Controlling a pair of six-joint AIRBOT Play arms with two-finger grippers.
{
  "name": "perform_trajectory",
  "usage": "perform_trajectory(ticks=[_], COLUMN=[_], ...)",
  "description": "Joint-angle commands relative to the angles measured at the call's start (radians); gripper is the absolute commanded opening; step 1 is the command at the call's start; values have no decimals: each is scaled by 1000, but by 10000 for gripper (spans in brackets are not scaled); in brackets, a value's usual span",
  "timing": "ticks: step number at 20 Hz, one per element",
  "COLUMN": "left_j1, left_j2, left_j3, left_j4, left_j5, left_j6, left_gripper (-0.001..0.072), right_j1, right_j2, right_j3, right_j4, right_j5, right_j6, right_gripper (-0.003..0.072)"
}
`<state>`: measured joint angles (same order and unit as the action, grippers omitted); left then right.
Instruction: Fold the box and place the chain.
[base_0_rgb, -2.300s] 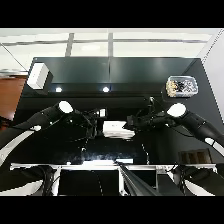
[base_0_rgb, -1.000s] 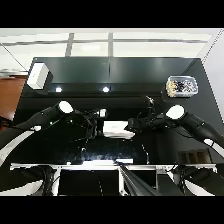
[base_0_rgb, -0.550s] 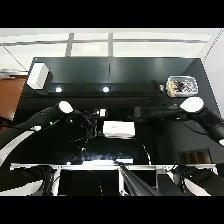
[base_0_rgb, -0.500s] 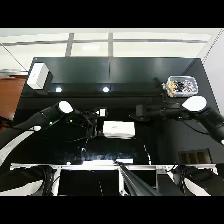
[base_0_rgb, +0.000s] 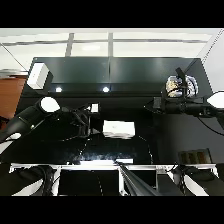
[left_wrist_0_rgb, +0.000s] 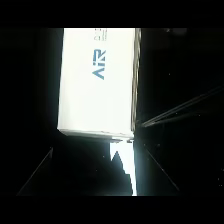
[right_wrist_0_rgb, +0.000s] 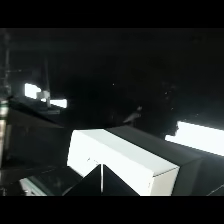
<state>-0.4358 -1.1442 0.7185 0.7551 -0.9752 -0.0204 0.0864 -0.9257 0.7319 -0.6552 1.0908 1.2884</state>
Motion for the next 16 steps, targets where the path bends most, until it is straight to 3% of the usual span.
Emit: perform_trajectory(ticks=[1,3,7,11,16], left_j1=[-40,-108,-208,-219,-222], left_j2=[32,-8,-108,-172,-174], left_j3=[1,5,62,85,87], left_j4=[-135,-183,-191,-192,-197], left_j5=[105,186,226,234,232], left_j6=[50,50,51,50,35], left_gripper=[709,704,704,704,704], right_j1=[-17,-17,-17,-17,-16], right_j2=[5,5,5,5,5], right_j3=[1,1,0,0,0], right_j4=[-13,-24,-37,-37,-37], right_j5=[-3,-3,-13,-11,-12], right_j6=[-15,-14,-13,-13,-13], right_gripper=[20,20,20,20,20])
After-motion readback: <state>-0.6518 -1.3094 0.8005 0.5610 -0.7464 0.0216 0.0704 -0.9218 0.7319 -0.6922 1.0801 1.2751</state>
